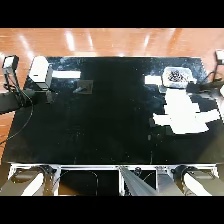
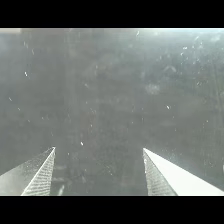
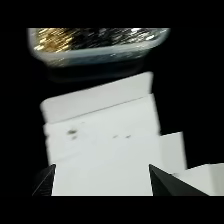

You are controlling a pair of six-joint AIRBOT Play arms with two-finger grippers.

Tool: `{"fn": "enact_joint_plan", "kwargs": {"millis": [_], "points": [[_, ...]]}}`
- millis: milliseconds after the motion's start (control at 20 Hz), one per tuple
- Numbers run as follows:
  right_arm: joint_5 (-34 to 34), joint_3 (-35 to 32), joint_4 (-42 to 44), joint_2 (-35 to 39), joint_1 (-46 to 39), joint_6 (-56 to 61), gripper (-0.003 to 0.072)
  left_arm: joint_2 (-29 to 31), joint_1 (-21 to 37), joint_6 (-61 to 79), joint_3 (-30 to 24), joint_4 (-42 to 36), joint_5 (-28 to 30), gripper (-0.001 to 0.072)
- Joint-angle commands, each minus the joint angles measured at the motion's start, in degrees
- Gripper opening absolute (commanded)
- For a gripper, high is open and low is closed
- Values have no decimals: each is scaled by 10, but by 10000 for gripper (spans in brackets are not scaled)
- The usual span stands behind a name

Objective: Fold the box and place the chain.

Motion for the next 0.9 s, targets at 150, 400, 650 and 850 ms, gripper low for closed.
{"fn": "enact_joint_plan", "kwargs": {"millis": [150,400,650,850], "points": [[8,86,163,-139,-363,-144,720,-53,0,-17,0,-22,63,628],[295,269,509,-378,-538,-380,720,-70,-2,-17,0,-21,64,628],[363,300,492,-461,-531,-473,720,-74,-2,-17,0,-21,59,627],[419,302,479,-504,-509,-467,720,-82,-2,-17,0,-23,53,627]]}}
